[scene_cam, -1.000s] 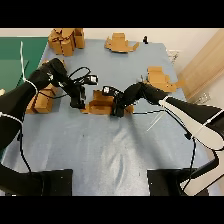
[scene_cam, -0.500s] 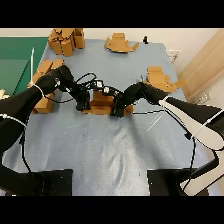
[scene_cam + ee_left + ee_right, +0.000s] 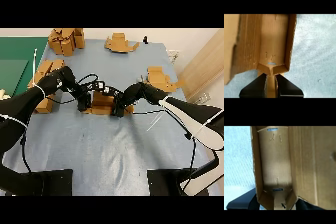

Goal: Fold the box.

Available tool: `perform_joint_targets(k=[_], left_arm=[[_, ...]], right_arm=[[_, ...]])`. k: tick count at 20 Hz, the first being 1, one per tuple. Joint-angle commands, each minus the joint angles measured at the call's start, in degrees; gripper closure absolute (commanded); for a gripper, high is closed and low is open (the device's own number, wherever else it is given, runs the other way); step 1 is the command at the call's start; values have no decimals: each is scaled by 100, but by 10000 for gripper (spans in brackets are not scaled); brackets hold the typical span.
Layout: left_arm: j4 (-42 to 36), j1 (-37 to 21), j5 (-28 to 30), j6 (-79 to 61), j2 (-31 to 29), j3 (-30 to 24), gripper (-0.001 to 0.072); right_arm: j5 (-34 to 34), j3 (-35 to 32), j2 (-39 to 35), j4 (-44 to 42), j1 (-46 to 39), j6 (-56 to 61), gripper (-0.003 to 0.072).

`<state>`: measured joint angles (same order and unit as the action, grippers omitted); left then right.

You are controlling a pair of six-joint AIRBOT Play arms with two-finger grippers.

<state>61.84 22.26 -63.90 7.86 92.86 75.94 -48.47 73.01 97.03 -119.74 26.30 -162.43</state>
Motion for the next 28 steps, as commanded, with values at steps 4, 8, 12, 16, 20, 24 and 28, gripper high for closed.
perform_joint_targets(k=[4, 8, 12, 16, 20, 24, 28], left_arm=[[-94, 153, -33, -90, 0, -2, 563], [-271, 234, 81, -98, 0, -2, 563], [-590, 275, 96, -103, 0, -2, 563], [-662, 275, 136, -103, 92, -2, 563], [-1045, 275, 166, -103, 260, 0, 605], [-1121, 273, 136, -273, 260, 0, 690], [-992, 262, 81, -273, 260, 0, 690]], right_arm=[[2, 0, -2, -4, 0, 2, 167], [2, 0, -2, -4, -2, 2, 167], [0, -2, -2, -4, -2, 0, 167], [0, 0, -2, -4, -2, 0, 167], [0, 0, -2, -4, -2, 0, 167], [0, 0, -2, -2, -2, 0, 167], [0, 0, -2, -2, -2, 0, 167]])
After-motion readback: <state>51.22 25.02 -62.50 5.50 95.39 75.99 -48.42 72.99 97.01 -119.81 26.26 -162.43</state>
